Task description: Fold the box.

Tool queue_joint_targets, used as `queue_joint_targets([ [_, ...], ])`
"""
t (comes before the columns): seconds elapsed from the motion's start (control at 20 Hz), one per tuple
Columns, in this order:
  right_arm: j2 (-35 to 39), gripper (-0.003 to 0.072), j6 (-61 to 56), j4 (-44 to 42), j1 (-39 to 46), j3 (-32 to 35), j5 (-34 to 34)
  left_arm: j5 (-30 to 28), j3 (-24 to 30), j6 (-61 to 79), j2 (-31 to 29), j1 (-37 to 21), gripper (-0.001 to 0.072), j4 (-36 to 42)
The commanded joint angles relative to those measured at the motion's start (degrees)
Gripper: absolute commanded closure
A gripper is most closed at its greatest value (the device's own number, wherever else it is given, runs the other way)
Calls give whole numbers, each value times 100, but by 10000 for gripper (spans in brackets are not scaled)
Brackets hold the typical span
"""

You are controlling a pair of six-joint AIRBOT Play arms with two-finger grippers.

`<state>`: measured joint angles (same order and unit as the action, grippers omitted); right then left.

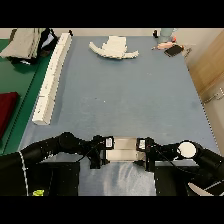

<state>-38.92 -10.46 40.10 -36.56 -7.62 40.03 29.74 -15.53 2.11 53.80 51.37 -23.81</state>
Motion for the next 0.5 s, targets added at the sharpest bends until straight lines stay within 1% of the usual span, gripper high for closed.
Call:
queue_joint_targets([
  [0.0,4,163,2,-2,2,-4,0,0,-2,-2,2,-2,303,0],
  [0.4,4,163,0,-4,2,-4,0,0,-2,-2,2,-2,302,-2],
  [0.45,7,111,-17,-57,2,-4,2,0,-2,-2,2,-2,303,-2],
])
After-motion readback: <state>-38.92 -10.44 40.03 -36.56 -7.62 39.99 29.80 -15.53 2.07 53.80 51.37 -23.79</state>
